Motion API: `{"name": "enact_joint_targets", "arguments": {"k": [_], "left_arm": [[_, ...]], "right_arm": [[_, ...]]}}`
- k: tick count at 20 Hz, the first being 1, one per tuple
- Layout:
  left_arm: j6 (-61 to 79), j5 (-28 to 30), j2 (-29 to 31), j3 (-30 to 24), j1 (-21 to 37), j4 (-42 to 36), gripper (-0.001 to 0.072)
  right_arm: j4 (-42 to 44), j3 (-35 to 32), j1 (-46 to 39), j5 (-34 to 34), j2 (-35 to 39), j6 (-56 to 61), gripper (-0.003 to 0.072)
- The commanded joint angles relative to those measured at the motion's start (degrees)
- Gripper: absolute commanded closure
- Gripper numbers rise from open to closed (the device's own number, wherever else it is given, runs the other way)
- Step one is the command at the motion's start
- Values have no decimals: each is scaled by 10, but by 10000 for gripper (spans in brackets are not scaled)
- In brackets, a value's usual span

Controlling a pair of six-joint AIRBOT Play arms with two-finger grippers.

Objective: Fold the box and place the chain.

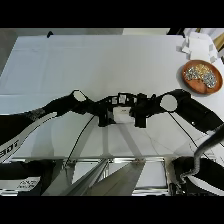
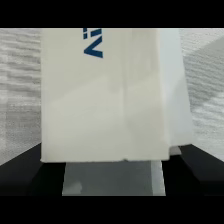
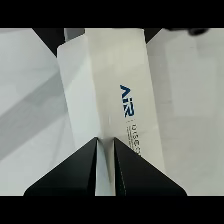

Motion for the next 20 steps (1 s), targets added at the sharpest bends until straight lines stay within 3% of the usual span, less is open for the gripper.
{"name": "enact_joint_targets", "arguments": {"k": [1, 20], "left_arm": [[0, -4, 0, 0, 0, 1, 399], [0, -4, 0, 0, 0, 1, 399]], "right_arm": [[-2, -2, 0, -11, 0, 0, 590], [-2, -2, 0, -3, 1, 14, 590]]}}
